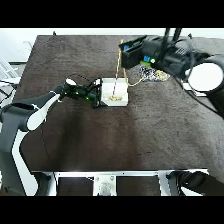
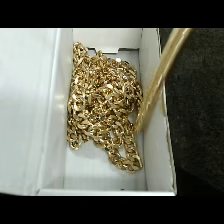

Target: Fold the box and place the chain.

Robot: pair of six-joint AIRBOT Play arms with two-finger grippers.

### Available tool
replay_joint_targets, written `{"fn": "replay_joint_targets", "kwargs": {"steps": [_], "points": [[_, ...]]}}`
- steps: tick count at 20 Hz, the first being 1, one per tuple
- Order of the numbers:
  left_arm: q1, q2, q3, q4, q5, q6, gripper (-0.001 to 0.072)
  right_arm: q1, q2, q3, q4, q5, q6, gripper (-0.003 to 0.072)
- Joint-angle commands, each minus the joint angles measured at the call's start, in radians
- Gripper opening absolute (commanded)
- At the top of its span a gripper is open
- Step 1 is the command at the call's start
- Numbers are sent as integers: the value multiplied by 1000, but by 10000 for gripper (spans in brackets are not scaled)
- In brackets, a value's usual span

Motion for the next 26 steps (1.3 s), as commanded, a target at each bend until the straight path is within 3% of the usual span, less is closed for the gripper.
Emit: {"fn": "replay_joint_targets", "kwargs": {"steps": [1, 6, 12, 14, 15, 22, 26], "points": [[1, 1, 0, 0, -1, 0, 310, 5, -45, -72, 1, -47, 83, 8], [1, 1, 0, 0, -1, 0, 310, 5, -154, -201, 1, -183, 177, 8], [1, 1, 0, 0, 0, 0, 310, -1, -419, -338, 2, -280, 272, 34], [1, 1, 0, 0, 0, 0, 310, -20, -447, -329, 1, -288, 271, 448], [1, 1, 0, 0, 0, 0, 310, -34, -439, -321, 1, -288, 264, 474], [1, 1, 0, 0, 1, 0, 310, -164, -218, -309, -33, -277, 261, 480], [1, 1, 0, 0, 1, 0, 310, -163, -206, -310, 42, -131, 215, 480]]}}
